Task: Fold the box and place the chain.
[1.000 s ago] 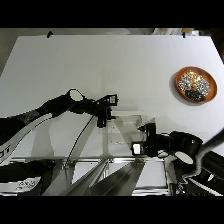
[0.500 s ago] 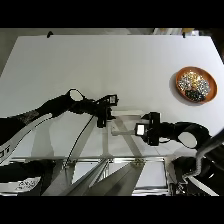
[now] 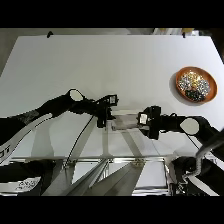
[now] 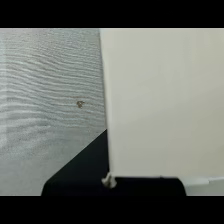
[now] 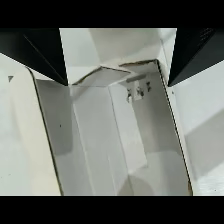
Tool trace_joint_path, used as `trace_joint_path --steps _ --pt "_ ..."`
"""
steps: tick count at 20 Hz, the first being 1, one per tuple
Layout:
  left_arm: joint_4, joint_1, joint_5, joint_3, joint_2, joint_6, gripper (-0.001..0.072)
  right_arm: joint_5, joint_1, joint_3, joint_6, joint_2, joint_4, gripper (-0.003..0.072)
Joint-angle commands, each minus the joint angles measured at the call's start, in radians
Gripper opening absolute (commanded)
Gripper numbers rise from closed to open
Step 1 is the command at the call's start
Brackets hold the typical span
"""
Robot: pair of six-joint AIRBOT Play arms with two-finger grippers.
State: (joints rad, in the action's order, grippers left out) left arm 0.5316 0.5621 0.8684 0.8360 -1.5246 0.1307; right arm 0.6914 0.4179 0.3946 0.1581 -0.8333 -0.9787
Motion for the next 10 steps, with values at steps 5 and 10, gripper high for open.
trace_joint_path --steps 5,10 --pt "0.0 0.0 0.0 0.0 0.001 0.0 0.0011 0.085 -0.125 0.005 -0.177 -0.102 0.158 0.0695" --pt "0.0 0.0 0.0 0.0 0.001 0.0 0.0011 0.106 -0.152 0.005 -0.217 -0.101 0.201 0.0695"
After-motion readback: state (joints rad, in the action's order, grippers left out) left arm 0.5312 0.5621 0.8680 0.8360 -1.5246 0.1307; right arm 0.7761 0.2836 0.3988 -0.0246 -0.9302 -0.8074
